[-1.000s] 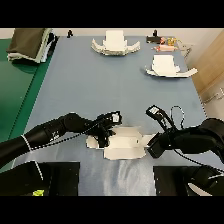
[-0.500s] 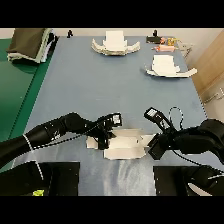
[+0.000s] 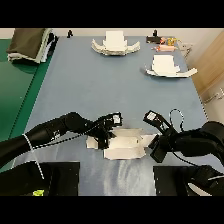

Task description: Fold the box.

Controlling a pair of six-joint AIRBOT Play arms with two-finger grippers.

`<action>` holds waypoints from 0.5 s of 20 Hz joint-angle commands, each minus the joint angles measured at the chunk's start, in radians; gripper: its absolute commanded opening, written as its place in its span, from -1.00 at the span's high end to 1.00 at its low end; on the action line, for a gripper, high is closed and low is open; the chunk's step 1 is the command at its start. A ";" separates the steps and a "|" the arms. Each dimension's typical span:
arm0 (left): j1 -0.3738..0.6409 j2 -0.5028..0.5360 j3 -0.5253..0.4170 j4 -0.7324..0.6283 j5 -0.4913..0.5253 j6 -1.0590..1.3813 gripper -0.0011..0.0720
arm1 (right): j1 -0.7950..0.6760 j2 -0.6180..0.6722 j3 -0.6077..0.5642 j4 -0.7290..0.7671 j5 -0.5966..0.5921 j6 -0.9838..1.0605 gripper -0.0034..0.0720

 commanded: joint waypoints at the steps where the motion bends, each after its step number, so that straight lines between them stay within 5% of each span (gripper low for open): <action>1: 0.000 0.000 0.000 -0.002 0.016 0.003 0.93 | 0.031 0.094 -0.065 0.033 0.006 -0.144 0.90; 2: 0.000 0.000 0.000 -0.002 0.015 0.003 0.93 | 0.050 0.116 -0.092 0.065 0.008 -0.236 0.64; 3: 0.000 0.000 0.000 -0.002 0.014 0.003 0.93 | 0.076 0.122 -0.114 0.096 0.015 -0.331 -0.31; 4: 0.000 0.000 0.000 -0.002 0.015 0.003 0.93 | 0.106 0.119 -0.129 0.110 0.027 -0.393 -0.51; 10: 0.000 0.000 0.000 -0.002 0.015 0.003 0.93 | 0.284 -0.034 -0.137 0.032 0.270 -0.410 -0.51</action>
